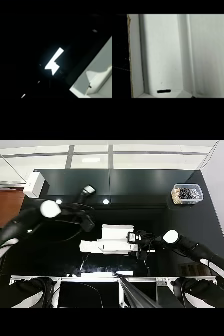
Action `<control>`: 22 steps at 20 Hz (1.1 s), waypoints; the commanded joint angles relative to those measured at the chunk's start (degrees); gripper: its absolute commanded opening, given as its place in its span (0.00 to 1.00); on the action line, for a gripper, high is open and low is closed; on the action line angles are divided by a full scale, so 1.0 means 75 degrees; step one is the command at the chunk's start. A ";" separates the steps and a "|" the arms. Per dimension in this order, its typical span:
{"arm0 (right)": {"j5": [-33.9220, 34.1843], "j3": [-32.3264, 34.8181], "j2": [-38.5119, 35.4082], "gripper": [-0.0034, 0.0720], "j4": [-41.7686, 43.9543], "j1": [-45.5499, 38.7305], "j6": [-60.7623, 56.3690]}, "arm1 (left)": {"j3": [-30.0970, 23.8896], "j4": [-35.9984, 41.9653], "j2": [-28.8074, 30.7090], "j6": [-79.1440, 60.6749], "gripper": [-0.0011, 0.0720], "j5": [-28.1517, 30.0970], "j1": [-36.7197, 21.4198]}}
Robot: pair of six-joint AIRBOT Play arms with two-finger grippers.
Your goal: Fold the box and place the chain.
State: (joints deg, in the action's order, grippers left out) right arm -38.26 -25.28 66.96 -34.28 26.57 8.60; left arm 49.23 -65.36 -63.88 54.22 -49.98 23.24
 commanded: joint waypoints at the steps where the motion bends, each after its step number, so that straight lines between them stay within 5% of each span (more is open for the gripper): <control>1: 0.0000 -0.0009 0.0000 0.69 0.0003 -0.0003 0.0000 | -0.0883 0.0641 0.1122 -0.0860 0.05 0.0259 -0.1064; 3: 0.0000 -0.0009 0.0000 0.69 0.0000 -0.0003 0.0000 | -0.1515 0.2562 0.1186 -0.2559 0.06 -0.0603 -0.1518; 4: 0.0000 -0.0009 0.0000 0.69 0.0003 -0.0003 0.0000 | -0.1786 0.2975 0.1145 -0.3783 0.25 -0.1084 -0.1457; 6: 0.0000 -0.0009 0.0000 0.69 0.0000 -0.0003 0.0000 | -0.2270 0.3040 0.1110 -0.5476 1.00 -0.1049 -0.1055; 14: -0.0003 -0.0009 0.0000 0.69 0.0000 -0.0003 0.0000 | -0.2655 0.3045 0.0388 -0.7035 0.96 0.1023 0.0373; 20: -0.0003 -0.0009 0.0000 0.69 0.0000 -0.0003 0.0000 | -0.2655 0.3051 0.0119 -0.7029 0.96 0.0982 0.0761; 22: 0.0000 -0.0009 0.0000 0.69 0.0000 -0.0003 0.0000 | -0.2655 0.3054 0.0093 -0.7000 0.89 0.0988 0.0906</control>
State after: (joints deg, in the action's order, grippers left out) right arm -38.26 -25.28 66.96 -34.28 26.57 8.62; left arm 29.34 -42.50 -62.67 1.91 -42.98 28.51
